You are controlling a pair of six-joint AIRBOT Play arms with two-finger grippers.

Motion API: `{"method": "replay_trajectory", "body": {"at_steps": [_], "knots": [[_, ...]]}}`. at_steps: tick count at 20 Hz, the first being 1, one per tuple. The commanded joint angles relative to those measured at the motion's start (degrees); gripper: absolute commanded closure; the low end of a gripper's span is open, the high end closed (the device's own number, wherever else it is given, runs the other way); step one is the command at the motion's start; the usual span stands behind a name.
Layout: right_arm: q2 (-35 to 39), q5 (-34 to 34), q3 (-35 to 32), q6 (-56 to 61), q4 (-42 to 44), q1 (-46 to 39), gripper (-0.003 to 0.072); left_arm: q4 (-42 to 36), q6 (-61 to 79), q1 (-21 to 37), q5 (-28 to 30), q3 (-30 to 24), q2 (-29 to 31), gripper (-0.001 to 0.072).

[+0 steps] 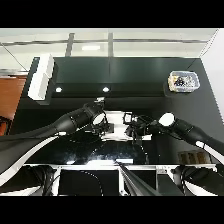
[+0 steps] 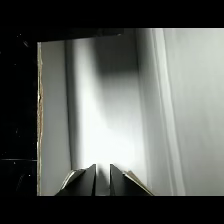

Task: Fold the box and place the chain.

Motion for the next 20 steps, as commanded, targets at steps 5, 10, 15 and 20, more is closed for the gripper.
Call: {"method": "replay_trajectory", "body": {"at_steps": [5,10,15,20], "knots": [[-0.2,-1.6,0.0,1.6,-0.4,0.3,0.0467,0.0,0.0,0.0,0.3,0.0,0.0,0.0679],[1.2,-2.2,0.1,5.7,-0.4,-1.2,0.0565,0.0,0.0,0.0,0.3,0.0,0.0,0.0678],[13.7,11.6,0.9,45.2,-17.4,-13.9,0.0668,-0.1,0.1,0.0,-0.5,0.0,0.0,0.0678],[19.8,18.5,-1.0,84.1,-29.5,-35.0,0.0669,-0.1,0.1,0.0,-0.5,0.0,0.0,0.0678]]}}
